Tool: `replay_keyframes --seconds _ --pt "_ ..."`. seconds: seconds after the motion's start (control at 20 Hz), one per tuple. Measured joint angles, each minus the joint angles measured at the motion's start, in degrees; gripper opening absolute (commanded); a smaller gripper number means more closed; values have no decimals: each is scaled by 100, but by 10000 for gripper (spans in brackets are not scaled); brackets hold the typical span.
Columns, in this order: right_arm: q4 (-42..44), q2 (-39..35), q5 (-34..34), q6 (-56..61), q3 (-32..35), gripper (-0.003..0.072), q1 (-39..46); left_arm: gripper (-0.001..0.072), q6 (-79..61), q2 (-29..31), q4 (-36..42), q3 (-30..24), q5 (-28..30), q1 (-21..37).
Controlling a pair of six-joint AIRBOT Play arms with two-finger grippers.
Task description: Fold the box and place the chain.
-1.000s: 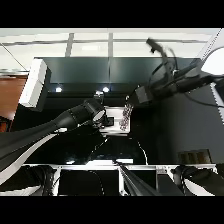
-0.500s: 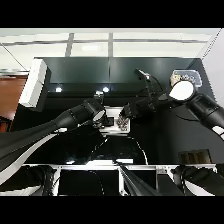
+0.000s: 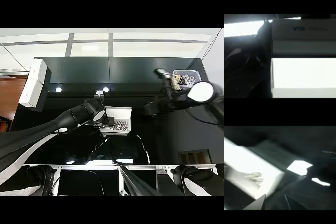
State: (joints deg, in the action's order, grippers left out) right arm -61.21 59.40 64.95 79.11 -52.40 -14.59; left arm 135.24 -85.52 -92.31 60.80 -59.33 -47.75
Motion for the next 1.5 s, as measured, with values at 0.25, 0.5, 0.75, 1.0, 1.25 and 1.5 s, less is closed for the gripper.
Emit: replay_keyframes --seconds 0.25,0.5,0.75,1.0,1.25,1.5 --pt "-822 -293 -7 109 44 284 564 40 -42 -37 72 0 46 11" --pt "-981 -352 -103 146 149 284 682 572 122 70 122 4 15 61" --pt "-1027 -363 -188 149 181 284 704 569 -313 935 -564 -205 -442 92" --pt "-1038 -363 -323 149 188 284 708 568 -549 2806 -1226 -1615 -481 953" --pt "-1040 -363 -382 188 188 284 708 573 -3738 3849 1421 -2848 734 2481" --pt "-1038 -363 -393 221 190 284 708 706 -9423 3394 3965 -3165 756 2940"
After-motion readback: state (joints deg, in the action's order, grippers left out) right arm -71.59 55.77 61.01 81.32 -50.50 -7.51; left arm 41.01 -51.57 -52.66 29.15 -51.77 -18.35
